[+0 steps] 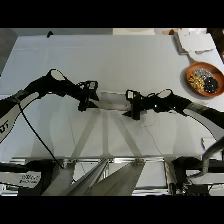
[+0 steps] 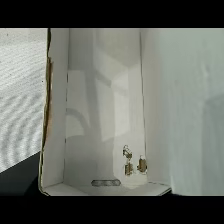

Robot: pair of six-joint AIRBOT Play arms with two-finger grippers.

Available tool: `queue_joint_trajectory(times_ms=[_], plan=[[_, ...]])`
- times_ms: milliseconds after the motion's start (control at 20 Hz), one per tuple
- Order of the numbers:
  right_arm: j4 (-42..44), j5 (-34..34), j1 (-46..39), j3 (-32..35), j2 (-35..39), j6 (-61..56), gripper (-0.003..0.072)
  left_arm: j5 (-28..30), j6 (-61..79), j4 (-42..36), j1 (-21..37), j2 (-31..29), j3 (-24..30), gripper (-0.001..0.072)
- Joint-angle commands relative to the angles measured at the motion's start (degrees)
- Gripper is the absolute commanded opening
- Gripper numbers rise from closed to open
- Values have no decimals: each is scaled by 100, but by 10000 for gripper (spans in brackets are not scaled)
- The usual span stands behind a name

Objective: Fold the box and place the chain.

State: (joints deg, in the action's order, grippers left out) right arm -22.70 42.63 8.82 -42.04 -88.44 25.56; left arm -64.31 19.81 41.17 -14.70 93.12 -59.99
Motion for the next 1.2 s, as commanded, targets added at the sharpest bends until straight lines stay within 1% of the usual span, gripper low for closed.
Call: queue_joint_trajectory(times_ms=[0, 150, 350, 400, 450, 650, 800, 850, 900, 950, 1000, 1150], plan=[[4, 0, 2, 2, -2, 0, 388, 199, 125, -2, -4, 2, 2, 332], [2, 0, 4, 2, -2, 0, 388, 173, 127, -4, -4, 2, 4, 314], [2, 0, 2, 2, -2, 0, 388, -151, 299, -2, -7, 2, 4, 313], [2, 0, 2, 2, 0, 0, 388, -153, 385, -20, -7, 2, 15, 276], [2, 0, 2, 2, -2, 0, 388, -153, 452, -24, -7, 9, 15, 256], [2, 0, 2, 2, -2, 0, 388, -35, 487, -48, -114, 76, 15, 256], [2, 0, 2, 2, -2, 0, 388, 273, 485, -66, -175, 122, 15, 250], [2, 0, 2, 2, 0, 0, 388, 313, 487, -68, -186, 122, 15, 197], [2, 0, 4, 2, -2, 0, 388, 304, 485, -85, -184, 122, 15, 177], [2, 0, 2, 2, 0, 0, 388, 286, 483, -85, -184, 122, 15, 121], [2, 0, 2, 2, -2, 0, 388, 280, 483, -85, -184, 122, 15, 82], [2, 0, 2, 2, -2, 0, 388, 262, 483, -87, -184, 122, 15, 71]])
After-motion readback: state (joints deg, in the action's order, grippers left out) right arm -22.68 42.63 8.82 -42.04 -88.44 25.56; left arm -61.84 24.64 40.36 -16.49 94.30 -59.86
